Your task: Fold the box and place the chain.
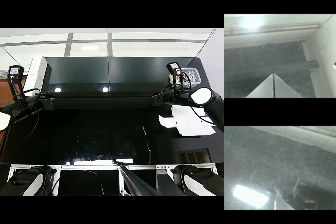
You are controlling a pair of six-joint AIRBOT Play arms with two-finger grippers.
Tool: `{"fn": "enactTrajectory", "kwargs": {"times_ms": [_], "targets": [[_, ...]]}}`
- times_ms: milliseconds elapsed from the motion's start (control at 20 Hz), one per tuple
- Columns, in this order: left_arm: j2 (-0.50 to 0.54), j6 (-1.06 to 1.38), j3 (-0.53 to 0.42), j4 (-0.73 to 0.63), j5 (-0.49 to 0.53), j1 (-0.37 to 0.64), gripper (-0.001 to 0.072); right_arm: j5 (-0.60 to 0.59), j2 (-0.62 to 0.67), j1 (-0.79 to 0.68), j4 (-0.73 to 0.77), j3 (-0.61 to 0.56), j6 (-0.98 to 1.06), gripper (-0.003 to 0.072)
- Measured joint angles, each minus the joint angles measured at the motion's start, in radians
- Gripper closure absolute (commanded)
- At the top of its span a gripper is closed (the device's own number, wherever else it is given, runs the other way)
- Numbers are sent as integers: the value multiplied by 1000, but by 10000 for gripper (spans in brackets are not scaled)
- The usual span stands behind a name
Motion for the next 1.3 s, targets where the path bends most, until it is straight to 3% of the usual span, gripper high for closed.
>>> {"fn": "enactTrajectory", "kwargs": {"times_ms": [550, 600, 650, 800, 950, 1200, 1250, 1300], "targets": [[0, 0, 0, 0, 0, 0, 681, -29, 0, 1, 38, 0, 0, 663], [0, 0, 0, 0, 0, 0, 681, -37, 0, 2, 54, 0, 1, 380], [0, 0, 0, 0, 0, 0, 681, -49, -1, 2, 66, 0, 1, -20], [0, 0, 0, 0, 0, 0, 681, -73, -1, -8, 77, 1, 24, -23], [0, 0, 0, 0, 0, 0, 680, -76, -1, -101, -40, 28, 176, -17], [0, 0, 0, -6, 46, 0, 679, 61, -18, -509, -379, 135, 449, -17], [0, 0, 0, -6, 53, 0, 649, 94, -32, -604, -410, 158, 460, -17], [-2, 0, 0, -6, 61, 0, 360, 135, -53, -707, -430, 184, 455, -17]]}}
